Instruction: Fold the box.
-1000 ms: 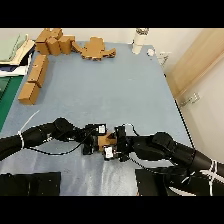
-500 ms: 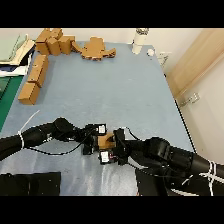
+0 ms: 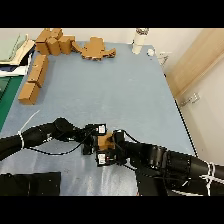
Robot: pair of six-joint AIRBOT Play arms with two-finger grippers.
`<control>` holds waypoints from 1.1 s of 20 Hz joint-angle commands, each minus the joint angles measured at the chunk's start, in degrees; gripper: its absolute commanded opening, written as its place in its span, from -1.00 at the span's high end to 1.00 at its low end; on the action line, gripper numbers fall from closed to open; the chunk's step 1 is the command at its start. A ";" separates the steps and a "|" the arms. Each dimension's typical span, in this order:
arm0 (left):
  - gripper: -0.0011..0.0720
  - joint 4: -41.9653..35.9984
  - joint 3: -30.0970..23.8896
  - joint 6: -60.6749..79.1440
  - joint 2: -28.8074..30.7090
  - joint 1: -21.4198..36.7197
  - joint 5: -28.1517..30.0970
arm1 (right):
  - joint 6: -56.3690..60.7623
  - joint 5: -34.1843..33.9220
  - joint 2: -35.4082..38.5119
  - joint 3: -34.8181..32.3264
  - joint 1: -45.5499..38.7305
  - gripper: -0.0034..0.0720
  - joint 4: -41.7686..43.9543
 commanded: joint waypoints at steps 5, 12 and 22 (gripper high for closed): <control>-0.29 0.00 0.02 0.02 0.02 0.00 0.00 | 2.34 -0.17 -0.55 0.00 0.55 0.02 -2.86; -0.29 0.00 0.02 0.02 0.02 0.00 0.02 | 2.32 -0.33 -0.46 0.02 0.76 0.31 -2.91; -0.29 0.00 0.02 0.02 0.02 0.00 0.02 | 2.32 -1.27 1.99 1.16 0.79 0.22 -2.43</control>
